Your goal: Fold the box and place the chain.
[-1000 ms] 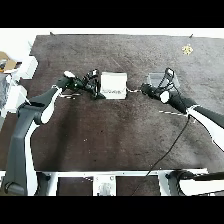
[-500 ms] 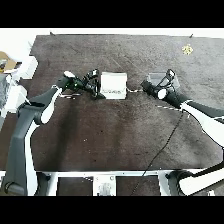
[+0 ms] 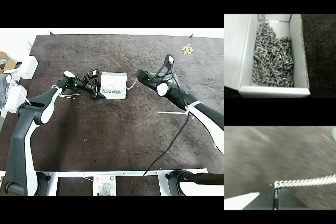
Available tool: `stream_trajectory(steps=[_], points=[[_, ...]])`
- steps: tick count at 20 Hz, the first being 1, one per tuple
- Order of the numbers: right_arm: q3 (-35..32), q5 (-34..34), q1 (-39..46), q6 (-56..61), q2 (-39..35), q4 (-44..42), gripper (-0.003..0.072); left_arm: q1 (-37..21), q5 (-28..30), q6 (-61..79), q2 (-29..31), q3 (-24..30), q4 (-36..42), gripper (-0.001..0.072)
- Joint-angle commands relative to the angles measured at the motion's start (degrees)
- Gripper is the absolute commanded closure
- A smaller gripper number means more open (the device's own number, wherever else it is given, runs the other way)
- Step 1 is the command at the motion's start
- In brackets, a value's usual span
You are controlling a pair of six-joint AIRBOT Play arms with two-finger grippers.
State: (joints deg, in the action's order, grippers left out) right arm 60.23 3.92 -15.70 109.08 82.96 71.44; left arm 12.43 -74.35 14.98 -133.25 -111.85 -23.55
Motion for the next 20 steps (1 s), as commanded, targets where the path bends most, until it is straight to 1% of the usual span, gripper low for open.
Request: stream_trajectory(steps=[1,5,8,11,13,15,17,18,19,20], points=[[0.1,-1.7,-4.1,0.0,-7.8,3.9,0.0684,0.0,0.0,0.0,0.0,0.0,0.0,0.0306],[0.1,-6.0,-8.4,0.0,-12.3,4.9,0.0684,0.0,0.0,0.0,0.0,0.0,0.0,0.0306],[0.8,-11.2,-11.5,0.1,-13.0,4.9,0.0684,0.0,0.0,0.0,0.0,0.0,0.0,0.0306],[3.5,-11.3,-13.1,0.0,-11.3,4.9,0.0684,0.0,0.0,0.0,0.0,0.0,0.0,0.0306],[3.9,-11.2,-13.4,0.0,-9.3,4.9,0.0684,0.0,0.0,0.0,0.0,0.0,0.0,0.0306],[3.9,-10.3,-13.4,0.0,-6.3,4.9,0.0684,0.0,0.0,0.0,0.0,0.0,0.0,0.0306],[3.9,-7.6,-13.4,0.0,-3.3,4.9,0.0682,0.0,0.0,0.0,0.0,0.0,0.0,0.0306],[3.9,-5.2,-13.4,0.0,-2.3,4.9,0.0563,0.0,0.0,0.0,0.0,0.0,0.0,0.0306],[3.9,-2.9,-13.4,0.0,-2.0,6.4,0.0341,0.0,0.0,0.0,0.0,0.0,0.0,0.0306],[3.9,-1.5,-13.4,0.0,-2.2,9.0,0.0311,0.0,0.0,0.0,0.0,0.0,0.0,0.0306]])
